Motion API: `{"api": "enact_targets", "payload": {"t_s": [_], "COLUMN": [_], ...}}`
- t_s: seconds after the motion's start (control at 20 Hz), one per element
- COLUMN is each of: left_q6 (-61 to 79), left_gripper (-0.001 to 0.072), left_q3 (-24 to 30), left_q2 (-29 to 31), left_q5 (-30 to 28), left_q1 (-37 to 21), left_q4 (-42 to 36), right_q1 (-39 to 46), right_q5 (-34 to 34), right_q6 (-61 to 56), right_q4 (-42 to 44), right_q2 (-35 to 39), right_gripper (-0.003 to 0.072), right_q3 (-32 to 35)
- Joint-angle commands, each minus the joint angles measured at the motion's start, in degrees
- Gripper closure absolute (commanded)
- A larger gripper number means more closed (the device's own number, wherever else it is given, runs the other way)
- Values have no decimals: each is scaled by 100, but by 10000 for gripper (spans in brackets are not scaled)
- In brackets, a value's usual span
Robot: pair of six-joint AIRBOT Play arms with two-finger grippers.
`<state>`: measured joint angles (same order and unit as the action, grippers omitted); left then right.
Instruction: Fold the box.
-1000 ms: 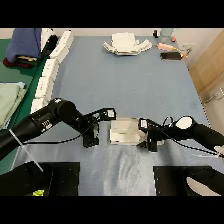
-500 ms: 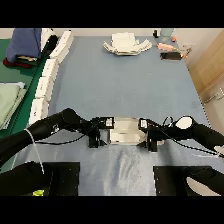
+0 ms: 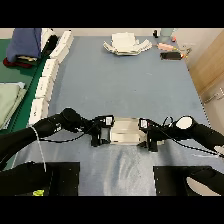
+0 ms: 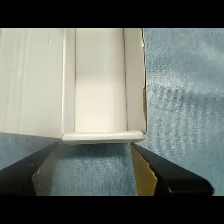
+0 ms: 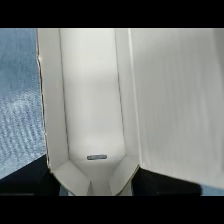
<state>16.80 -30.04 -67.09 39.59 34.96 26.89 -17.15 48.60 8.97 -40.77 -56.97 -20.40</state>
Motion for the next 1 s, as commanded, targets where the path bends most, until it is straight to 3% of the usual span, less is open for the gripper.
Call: {"api": "enact_targets", "payload": {"t_s": [0.0, 0.45, 0.6, 0.95], "left_q6": [188, 160, 162, -26], "left_gripper": [17, 17, 16, 17], "left_q3": [0, 11, 11, 4], "left_q2": [-44, -162, -190, -297], "left_q5": [72, 197, 186, -282], "left_q1": [-4, -7, 37, 411], "left_q4": [-205, 68, -269, -330], "right_q1": [-2, -2, -2, -2], "right_q5": [0, 0, -2, 0], "right_q6": [-11, -13, -13, -11], "right_q4": [4, 7, 4, 7], "right_q2": [2, 2, 2, 0], "right_gripper": [170, 170, 170, 170], "right_q3": [-7, -7, -7, -7]}}
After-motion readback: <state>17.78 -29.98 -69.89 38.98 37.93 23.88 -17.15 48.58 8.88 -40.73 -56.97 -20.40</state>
